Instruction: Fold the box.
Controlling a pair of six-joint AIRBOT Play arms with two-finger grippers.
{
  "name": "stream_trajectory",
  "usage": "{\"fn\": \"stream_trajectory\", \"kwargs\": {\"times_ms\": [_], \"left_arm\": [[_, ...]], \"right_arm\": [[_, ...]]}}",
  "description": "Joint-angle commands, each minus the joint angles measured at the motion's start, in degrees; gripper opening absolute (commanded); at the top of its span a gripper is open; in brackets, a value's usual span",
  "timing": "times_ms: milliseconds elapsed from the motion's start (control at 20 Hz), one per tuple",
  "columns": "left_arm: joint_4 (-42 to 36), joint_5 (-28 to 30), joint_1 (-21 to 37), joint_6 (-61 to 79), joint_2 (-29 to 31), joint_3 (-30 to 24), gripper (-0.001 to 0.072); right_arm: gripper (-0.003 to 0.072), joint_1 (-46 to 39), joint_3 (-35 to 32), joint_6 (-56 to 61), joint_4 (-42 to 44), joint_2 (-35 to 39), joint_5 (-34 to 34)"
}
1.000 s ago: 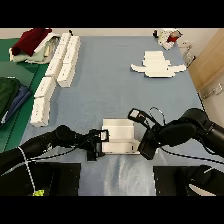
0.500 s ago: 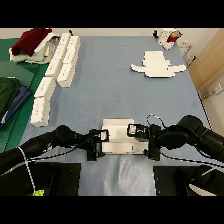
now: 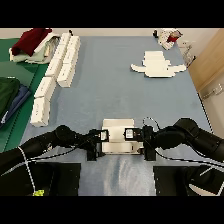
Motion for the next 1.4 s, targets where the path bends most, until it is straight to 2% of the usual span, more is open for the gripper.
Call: {"fn": "stream_trajectory", "kwargs": {"times_ms": [0,50,150,250,300,550,600,650,700,800,1050,1100,1150,1200,1250,1300,1350], "left_arm": [[0.0,0.0,0.0,0.0,0.0,0.0,0.0472],[0.0,0.0,0.0,0.0,0.0,0.0,0.0472],[0.0,0.0,0.0,0.0,0.0,0.0,0.0472],[0.0,0.0,0.0,0.0,0.0,0.0,0.0472],[0.0,0.0,0.0,0.0,0.0,0.0,0.0472],[0.0,0.0,0.0,0.0,0.0,0.0,0.0472],[0.0,0.0,0.0,0.0,0.0,0.0,0.0472],[0.0,0.0,0.0,0.0,0.0,0.0,0.0472],[0.0,0.0,0.0,0.0,0.0,0.0,0.0472],[0.0,0.0,0.0,0.0,0.0,0.0,0.0472],[0.0,0.0,0.0,0.0,0.0,0.0,0.0472],[0.0,0.0,0.0,0.0,0.0,0.0,0.0472],[0.0,0.0,0.0,0.0,0.0,0.0,0.0472],[0.0,0.0,0.0,0.0,0.0,0.0,0.0472],[0.0,0.0,0.0,0.0,0.0,0.0,0.0472],[0.0,0.0,0.0,0.0,0.0,0.0,0.0472],[0.0,0.0,0.0,0.0,0.0,0.0,0.0472]], "right_arm": [[0.0301,0.2,0.0,-2.6,2.3,-0.5,0.7],[0.0283,0.4,0.0,-2.6,2.5,-0.7,0.7],[0.0153,0.7,0.0,-2.7,2.9,-1.2,1.4],[0.0134,0.7,0.0,-3.0,3.6,-1.4,3.4],[0.0096,0.7,0.0,-4.0,4.6,-1.6,4.3],[0.0096,0.7,0.0,-5.4,9.4,-4.7,5.6],[0.0158,0.7,0.0,-5.4,9.5,-4.8,5.7],[0.0394,0.7,0.0,-5.4,9.4,-4.8,6.0],[0.0543,0.7,0.0,-5.4,9.4,-4.8,6.2],[0.0605,0.7,0.0,-5.4,9.4,-4.8,6.2],[0.0602,0.7,0.0,-5.3,9.1,-4.7,6.0],[0.0581,0.7,0.0,-5.1,8.9,-4.4,5.1],[0.0479,0.7,0.2,-2.7,8.3,-3.7,2.8],[0.0341,0.7,0.5,1.1,6.3,-2.8,0.1],[0.0287,0.6,0.8,6.4,3.1,-1.7,-2.3],[0.028,0.6,0.9,12.1,-0.7,-0.6,-4.4],[0.0123,0.6,0.9,19.3,-5.6,0.6,-6.5]]}}
